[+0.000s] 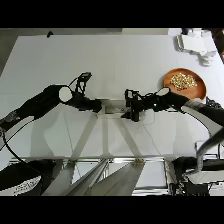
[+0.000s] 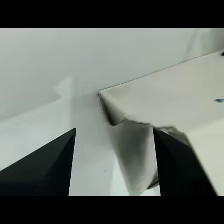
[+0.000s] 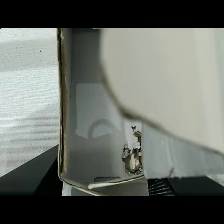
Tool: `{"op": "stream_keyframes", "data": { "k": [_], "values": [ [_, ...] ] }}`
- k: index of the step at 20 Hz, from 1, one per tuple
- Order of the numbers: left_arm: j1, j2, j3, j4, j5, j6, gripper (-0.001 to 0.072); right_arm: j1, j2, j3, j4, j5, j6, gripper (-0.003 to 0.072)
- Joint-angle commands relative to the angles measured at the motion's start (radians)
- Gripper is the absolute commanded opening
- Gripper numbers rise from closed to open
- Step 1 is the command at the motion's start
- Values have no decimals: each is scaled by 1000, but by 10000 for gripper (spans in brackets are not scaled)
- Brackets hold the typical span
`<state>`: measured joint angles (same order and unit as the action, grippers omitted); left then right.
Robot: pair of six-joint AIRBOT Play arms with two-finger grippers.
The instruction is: Fold the box and place the chain.
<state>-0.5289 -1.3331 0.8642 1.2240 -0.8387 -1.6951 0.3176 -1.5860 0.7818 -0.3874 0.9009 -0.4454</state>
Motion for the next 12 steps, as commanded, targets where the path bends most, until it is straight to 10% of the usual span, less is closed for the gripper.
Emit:
{"op": "stream_keyframes", "data": {
  "k": [1, 12],
  "values": [
    [-56, -7, 29, 158, -26, -153, 525, 0, 0, 1, 0, 0, 0, 405],
    [-196, -167, 161, 303, -80, -438, 413, 0, 0, 0, 0, 0, 0, 405]
  ]
}}
